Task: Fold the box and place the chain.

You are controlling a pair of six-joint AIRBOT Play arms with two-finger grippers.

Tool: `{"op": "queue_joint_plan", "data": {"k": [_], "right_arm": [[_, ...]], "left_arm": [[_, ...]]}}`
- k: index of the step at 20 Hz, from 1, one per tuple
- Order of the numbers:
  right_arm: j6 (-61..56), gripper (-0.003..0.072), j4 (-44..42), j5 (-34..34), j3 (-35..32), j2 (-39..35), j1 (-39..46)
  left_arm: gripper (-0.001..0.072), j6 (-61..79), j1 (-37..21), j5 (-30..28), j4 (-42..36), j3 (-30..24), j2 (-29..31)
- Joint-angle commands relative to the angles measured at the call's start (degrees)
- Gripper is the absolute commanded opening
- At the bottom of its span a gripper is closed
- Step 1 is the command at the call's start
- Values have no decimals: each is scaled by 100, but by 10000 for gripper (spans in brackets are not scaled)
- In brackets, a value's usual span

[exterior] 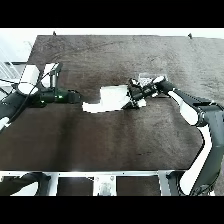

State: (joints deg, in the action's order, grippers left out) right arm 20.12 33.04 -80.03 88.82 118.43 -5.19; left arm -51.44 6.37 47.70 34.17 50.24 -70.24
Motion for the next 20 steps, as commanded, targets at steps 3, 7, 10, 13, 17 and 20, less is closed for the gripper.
{"op": "queue_joint_plan", "data": {"k": [3, 7, 10, 13, 17, 20], "right_arm": [[0, 499, -2, -2, 0, 2, 2], [0, 499, -2, -4, 0, 2, 2], [0, 500, -2, -2, 0, 2, 2], [0, 499, -2, -4, 0, 2, 2], [0, 500, -2, -2, 0, 2, 2], [0, 500, -4, -2, 0, 2, 2]], "left_arm": [[18, -79, -776, 678, 234, -393, 22], [18, -57, -1147, 715, 590, -420, -20], [19, -55, -1145, 678, 544, -420, -446], [18, 282, -1132, 697, -120, -420, -1021], [19, 549, -870, 476, -610, -413, -1617], [19, 592, -616, 221, -643, -323, -1860]]}}
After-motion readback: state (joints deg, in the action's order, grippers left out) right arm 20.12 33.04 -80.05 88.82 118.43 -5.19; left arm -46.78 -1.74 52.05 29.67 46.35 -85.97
